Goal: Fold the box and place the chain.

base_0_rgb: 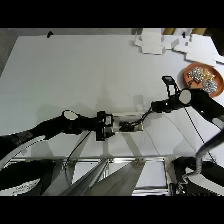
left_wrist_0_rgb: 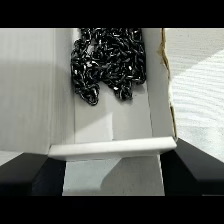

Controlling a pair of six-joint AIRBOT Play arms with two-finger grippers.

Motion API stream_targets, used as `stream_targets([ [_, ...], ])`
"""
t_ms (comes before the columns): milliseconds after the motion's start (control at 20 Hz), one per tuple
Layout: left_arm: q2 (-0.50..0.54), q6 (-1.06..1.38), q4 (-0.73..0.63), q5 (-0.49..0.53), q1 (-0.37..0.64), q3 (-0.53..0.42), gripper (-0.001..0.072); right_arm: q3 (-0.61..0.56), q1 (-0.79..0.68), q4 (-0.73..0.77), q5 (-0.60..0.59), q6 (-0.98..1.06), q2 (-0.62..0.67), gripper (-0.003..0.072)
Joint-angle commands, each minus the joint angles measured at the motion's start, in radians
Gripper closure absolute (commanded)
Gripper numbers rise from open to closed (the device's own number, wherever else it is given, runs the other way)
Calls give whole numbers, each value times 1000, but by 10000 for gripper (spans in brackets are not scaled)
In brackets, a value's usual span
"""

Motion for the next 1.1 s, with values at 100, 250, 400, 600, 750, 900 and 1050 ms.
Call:
stream_targets([
  [100,0,0,0,0,1,0,434,0,0,-8,-3,21,-27,462],
  [250,0,0,0,0,1,0,434,0,0,-8,-3,21,-58,463],
  [400,0,0,0,0,1,0,434,0,0,-7,-23,20,-73,486],
  [600,0,0,0,0,1,0,434,0,0,-7,-19,10,-66,670],
  [750,0,0,0,0,1,0,434,0,0,-7,-15,8,-18,668],
  [900,0,0,0,0,1,0,434,0,0,-6,8,8,63,668],
  [1050,0,0,0,0,1,0,434,0,0,-5,69,8,154,668],
])
